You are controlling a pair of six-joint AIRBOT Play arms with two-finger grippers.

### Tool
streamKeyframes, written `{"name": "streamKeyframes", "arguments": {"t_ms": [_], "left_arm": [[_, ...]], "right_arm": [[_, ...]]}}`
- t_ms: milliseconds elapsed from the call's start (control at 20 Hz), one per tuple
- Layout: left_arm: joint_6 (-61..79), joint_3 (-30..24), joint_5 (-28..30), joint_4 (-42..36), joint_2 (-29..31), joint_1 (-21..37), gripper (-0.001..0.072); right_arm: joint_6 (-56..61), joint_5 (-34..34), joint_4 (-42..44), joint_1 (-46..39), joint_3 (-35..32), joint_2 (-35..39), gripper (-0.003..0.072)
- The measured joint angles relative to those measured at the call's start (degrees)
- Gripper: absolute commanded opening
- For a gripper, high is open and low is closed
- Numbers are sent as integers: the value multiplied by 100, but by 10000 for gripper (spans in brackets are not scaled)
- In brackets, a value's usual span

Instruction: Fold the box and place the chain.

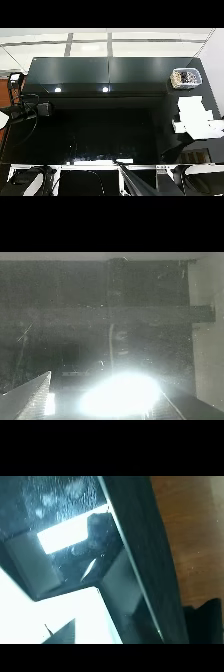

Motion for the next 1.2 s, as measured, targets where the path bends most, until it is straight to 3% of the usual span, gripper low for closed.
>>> {"name": "streamKeyframes", "arguments": {"t_ms": [200,350,700,950,1200], "left_arm": [[2,0,11,4,0,0,707],[2,0,9,4,0,0,707],[2,-44,-31,2,-7,0,706],[175,-118,-79,-474,-160,-2,706],[1606,111,-317,-2702,-1263,-2,706]], "right_arm": [[-63,251,111,15,-81,186,16],[-168,328,566,136,-520,629,16],[-345,210,2347,1110,-2691,2332,16],[-612,-1121,4273,2688,-4570,4076,16],[-1001,-3375,5851,5031,-5908,5108,17]]}}
